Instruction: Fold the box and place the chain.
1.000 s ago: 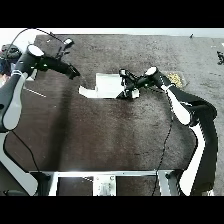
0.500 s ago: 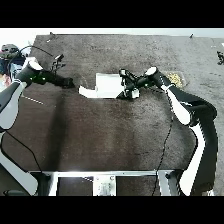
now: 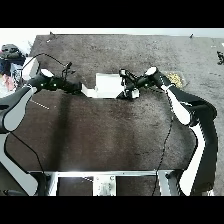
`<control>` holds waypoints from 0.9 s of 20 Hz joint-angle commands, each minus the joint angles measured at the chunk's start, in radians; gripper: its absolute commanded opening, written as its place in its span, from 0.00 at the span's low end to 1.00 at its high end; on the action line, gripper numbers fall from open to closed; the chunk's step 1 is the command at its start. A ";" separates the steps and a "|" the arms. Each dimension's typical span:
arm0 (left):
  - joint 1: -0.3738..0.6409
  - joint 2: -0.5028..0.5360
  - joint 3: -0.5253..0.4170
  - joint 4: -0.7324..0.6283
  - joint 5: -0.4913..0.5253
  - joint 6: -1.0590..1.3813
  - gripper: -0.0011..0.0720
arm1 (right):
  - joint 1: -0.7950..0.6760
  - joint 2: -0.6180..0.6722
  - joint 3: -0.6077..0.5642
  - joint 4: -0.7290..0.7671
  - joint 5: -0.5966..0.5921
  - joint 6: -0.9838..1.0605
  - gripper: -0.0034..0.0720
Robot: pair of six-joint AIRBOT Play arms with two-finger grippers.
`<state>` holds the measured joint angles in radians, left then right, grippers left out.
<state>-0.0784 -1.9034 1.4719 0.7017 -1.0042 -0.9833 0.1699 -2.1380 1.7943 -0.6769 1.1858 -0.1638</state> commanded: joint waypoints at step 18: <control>-0.050 0.001 -0.005 -0.342 -0.069 0.144 0.50 | -0.001 0.000 0.001 0.000 0.000 0.000 0.67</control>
<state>-0.1173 -1.9030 1.4670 0.3492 -1.0908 -0.7902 0.1699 -2.1380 1.7943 -0.6769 1.1862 -0.1642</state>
